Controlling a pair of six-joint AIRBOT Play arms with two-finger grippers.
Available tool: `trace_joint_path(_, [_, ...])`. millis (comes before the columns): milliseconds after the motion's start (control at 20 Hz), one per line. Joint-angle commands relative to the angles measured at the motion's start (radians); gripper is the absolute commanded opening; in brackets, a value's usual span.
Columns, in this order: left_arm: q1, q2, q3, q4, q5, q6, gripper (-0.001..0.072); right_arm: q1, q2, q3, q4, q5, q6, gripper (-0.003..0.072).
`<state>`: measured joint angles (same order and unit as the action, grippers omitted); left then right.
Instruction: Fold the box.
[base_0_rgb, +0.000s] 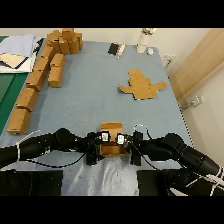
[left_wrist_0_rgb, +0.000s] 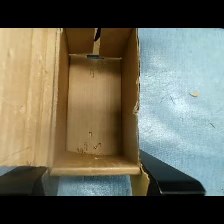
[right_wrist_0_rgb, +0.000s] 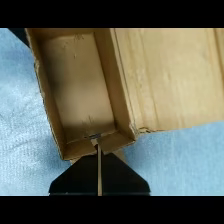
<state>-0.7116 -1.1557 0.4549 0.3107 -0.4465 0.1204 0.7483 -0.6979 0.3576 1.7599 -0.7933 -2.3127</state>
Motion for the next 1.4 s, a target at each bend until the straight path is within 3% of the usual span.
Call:
trace_joint_path(0, [0.001,0.000,0.000,0.000,0.000,0.000,0.0453,0.023,-0.001,0.000,0.018,0.042,0.000,0.0030])
trace_joint_path(200, [0.001,0.000,0.000,0.000,0.000,0.000,0.0453,0.033,-0.013,-0.001,0.023,0.056,0.000,0.0040])
trace_joint_path(250, [0.001,0.000,0.000,0.000,0.000,0.000,0.0453,0.033,-0.019,-0.001,0.046,0.056,-0.001,0.0078])
trace_joint_path(450, [0.001,0.000,0.000,0.000,0.000,0.000,0.0453,0.033,-0.026,-0.001,0.077,0.055,-0.019,0.0357])
trace_joint_path(600, [0.001,0.000,0.000,0.000,0.000,0.001,0.0453,0.033,-0.027,-0.002,0.077,0.055,-0.019,0.0513])
trace_joint_path(850, [0.001,0.000,0.000,0.000,0.000,0.000,0.0453,0.033,-0.032,-0.002,0.077,0.051,-0.019,0.0517])
trace_joint_path(950, [0.001,0.000,0.000,0.000,0.000,0.000,0.0453,0.033,-0.031,-0.002,0.077,0.041,-0.017,0.0495])
trace_joint_path(1000, [0.001,0.000,0.000,0.000,0.000,0.000,0.0453,0.033,-0.029,0.000,0.071,0.027,-0.010,0.0444])
trace_joint_path(1050, [0.001,0.000,0.000,0.000,0.000,0.000,0.0453,0.032,-0.021,0.002,0.047,0.002,0.019,0.0216])
trace_joint_path(1100, [0.001,0.000,0.000,0.000,0.000,0.000,0.0453,0.032,-0.004,0.004,0.000,-0.021,0.087,0.0080])
trace_joint_path(1200, [0.001,0.000,0.000,0.000,0.000,0.000,0.0453,0.032,0.040,0.019,-0.110,-0.065,0.296,0.0005])
trace_joint_path(1350, [0.001,0.000,0.000,0.000,0.000,0.000,0.0453,0.029,0.144,0.049,-0.301,-0.158,0.583,0.0005])
